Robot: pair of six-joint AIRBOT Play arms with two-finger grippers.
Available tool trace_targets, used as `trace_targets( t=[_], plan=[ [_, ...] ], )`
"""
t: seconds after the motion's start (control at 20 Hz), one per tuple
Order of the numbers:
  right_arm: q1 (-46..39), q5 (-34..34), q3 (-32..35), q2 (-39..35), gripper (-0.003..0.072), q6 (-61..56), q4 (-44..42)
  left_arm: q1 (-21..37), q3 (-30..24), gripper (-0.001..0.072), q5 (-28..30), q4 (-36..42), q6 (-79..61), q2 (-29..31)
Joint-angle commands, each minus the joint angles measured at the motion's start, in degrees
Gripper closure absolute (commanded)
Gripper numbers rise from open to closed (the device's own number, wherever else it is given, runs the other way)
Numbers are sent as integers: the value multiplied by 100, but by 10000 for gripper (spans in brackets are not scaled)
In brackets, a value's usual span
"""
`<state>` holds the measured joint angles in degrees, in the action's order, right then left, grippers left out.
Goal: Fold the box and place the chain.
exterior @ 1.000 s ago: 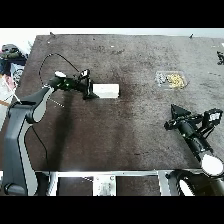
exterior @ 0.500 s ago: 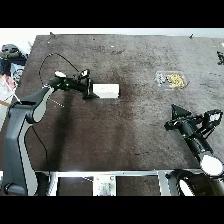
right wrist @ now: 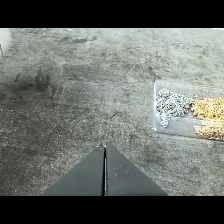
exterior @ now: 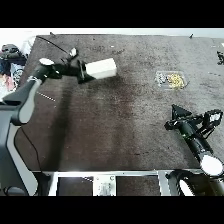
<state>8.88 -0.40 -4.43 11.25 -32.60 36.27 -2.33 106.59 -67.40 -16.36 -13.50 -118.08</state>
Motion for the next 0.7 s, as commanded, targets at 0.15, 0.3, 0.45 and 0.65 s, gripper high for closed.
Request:
trace_targets(
  t=[0.15,0.3,0.45,0.65],
  plan=[
    [-2,2,2,-4,676,-2,-2,1198,7,699,2675,44,1478,907],
    [-2,2,2,-4,677,-2,-2,1895,-44,699,3193,-420,2614,907],
    [-2,2,2,-4,677,-2,-2,2415,-52,699,3204,-1777,3700,901],
    [-2,2,2,-4,677,-2,-2,2743,-55,699,3366,-2909,4859,723]
  ],
)
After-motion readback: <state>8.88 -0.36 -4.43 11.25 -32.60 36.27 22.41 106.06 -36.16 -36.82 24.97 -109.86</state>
